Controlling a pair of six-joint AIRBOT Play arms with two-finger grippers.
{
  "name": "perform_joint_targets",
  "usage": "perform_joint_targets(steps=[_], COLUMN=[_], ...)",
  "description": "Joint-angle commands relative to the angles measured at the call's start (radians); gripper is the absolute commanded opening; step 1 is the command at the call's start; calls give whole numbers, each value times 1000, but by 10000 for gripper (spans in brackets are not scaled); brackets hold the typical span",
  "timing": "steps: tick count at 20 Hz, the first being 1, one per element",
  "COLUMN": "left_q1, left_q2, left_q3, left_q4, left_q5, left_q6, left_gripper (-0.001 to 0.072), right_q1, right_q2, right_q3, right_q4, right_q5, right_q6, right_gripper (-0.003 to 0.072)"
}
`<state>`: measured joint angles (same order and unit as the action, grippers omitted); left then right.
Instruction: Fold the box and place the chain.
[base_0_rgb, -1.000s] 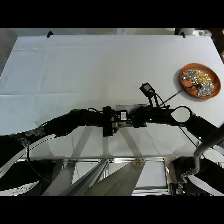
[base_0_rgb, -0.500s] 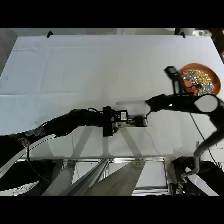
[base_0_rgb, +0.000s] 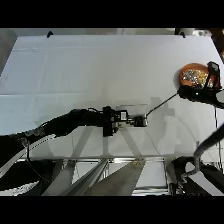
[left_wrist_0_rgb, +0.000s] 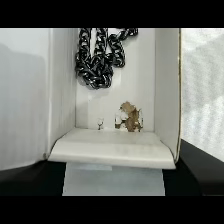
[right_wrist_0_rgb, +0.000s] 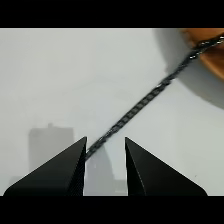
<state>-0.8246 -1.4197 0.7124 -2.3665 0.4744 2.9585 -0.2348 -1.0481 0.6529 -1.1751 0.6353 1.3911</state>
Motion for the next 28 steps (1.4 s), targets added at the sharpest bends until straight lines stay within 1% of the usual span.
perform_joint_targets(steps=[1,3,6,11,16,19,20,22,25,27,28], left_q1=[0,0,0,0,0,0,0,0,0,0,0], left_q2=[1,1,1,1,1,1,1,1,1,1,1], left_q3=[0,0,0,0,0,0,0,0,0,0,0], left_q4=[0,0,0,0,0,0,0,0,0,0,0], left_q5=[0,0,0,0,0,0,0,0,0,0,0], left_q6=[0,0,0,0,0,0,0,0,0,0,0], left_gripper=[196,196,196,196,196,196,196,196,196,196,196], right_q1=[-26,-26,-26,-26,-1,42,57,74,77,77,77], right_q2=[-124,-173,-219,-283,-336,-348,-346,-332,-252,-158,-100], right_q3=[2,2,2,3,8,8,8,8,8,8,8], right_q4=[-23,-23,-23,-21,-14,-14,-14,-15,-30,-42,-41], right_q5=[-162,-244,-314,-400,-444,-473,-480,-467,-407,-314,-231], right_q6=[70,112,159,159,191,190,190,190,171,145,139], right_gripper=[273,273,272,271,239,13,12,12,12,11,10])
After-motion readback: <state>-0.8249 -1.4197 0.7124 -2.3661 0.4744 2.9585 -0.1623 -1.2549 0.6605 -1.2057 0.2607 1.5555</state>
